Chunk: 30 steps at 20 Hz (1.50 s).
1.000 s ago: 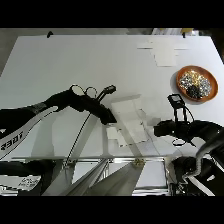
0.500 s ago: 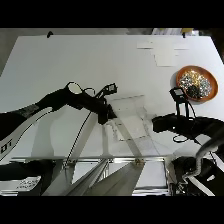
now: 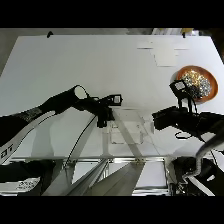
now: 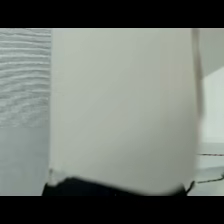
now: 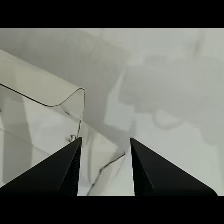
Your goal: Fold the box and place the chain.
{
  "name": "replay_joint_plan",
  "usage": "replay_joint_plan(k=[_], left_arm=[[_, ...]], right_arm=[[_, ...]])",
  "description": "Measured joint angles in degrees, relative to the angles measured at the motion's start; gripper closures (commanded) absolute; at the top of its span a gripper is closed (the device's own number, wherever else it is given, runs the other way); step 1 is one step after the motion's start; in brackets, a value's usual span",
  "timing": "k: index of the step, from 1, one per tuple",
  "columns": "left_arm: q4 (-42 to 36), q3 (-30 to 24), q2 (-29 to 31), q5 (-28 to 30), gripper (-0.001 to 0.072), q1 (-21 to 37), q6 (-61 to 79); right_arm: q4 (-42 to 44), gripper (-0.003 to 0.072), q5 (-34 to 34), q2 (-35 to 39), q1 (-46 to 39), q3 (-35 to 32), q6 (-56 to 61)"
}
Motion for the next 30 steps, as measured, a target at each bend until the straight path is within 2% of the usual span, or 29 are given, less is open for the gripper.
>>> replay_joint_plan(k=[7, 22, 23, 26, 30], left_arm=[[-0.4, 0.0, -1.1, 3.5, 0.0709, -0.4, 0.2], [0.4, 0.1, -3.1, 4.4, 0.0698, -0.4, 0.7], [0.5, 0.1, -3.1, 4.4, 0.069, -0.4, 0.7], [0.8, 0.0, -3.1, 5.4, 0.0485, -0.4, 0.8], [1.2, 0.0, -2.3, 4.9, 0.0484, -0.4, 0.8]], right_arm=[[-0.2, 0.0346, 0.0, 0.0, 0.0, 0.1, -0.7], [-0.2, 0.0348, 0.1, 0.0, 0.0, 0.1, -1.0], [-0.2, 0.0348, 0.1, 0.0, 0.0, 0.1, -1.0], [-0.2, 0.0348, 0.2, 0.0, 0.0, 0.1, -0.9], [-0.2, 0.0349, 0.2, 0.0, 0.0, 0.1, -0.9]])
